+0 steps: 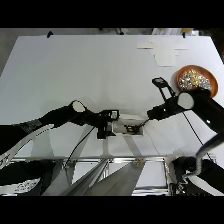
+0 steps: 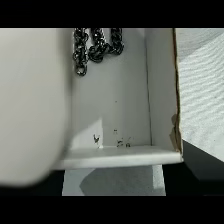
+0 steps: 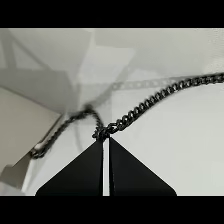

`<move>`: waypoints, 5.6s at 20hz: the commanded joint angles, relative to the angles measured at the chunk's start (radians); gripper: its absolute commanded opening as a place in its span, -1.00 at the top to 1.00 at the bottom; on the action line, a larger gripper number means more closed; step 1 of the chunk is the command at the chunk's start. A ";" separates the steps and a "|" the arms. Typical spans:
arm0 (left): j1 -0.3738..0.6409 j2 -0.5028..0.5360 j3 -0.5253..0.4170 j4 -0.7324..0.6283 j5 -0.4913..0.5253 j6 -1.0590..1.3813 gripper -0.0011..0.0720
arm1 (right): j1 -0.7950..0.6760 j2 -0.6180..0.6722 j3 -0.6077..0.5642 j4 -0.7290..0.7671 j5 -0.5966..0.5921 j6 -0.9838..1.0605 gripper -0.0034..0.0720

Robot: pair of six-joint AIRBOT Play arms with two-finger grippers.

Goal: Fold the box and place the chain.

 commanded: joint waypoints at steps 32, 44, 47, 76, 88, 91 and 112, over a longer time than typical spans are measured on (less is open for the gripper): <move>0.000 0.000 0.000 0.000 -0.003 0.000 0.51 | 0.193 0.454 -0.161 0.254 -0.271 -0.068 0.86; 0.000 0.000 0.000 0.000 -0.003 0.000 0.51 | 0.193 0.666 -0.163 0.178 -0.047 0.112 0.86; 0.000 0.000 0.000 0.000 -0.003 0.000 0.51 | 0.198 0.623 -0.164 0.296 -0.137 0.071 0.86; 0.000 0.000 0.000 0.000 -0.004 0.000 0.51 | -0.076 0.140 0.075 -0.055 0.025 0.022 0.86; 0.000 0.000 0.000 0.000 -0.004 0.000 0.51 | -0.150 -0.199 0.074 -0.058 0.013 0.035 0.06; 0.000 0.000 0.000 0.000 -0.003 0.000 0.51 | -0.150 -0.261 0.074 -0.058 -0.007 0.039 0.06; 0.000 0.000 0.000 0.000 -0.003 0.000 0.51 | -0.149 -0.359 0.074 -0.054 0.009 0.078 0.71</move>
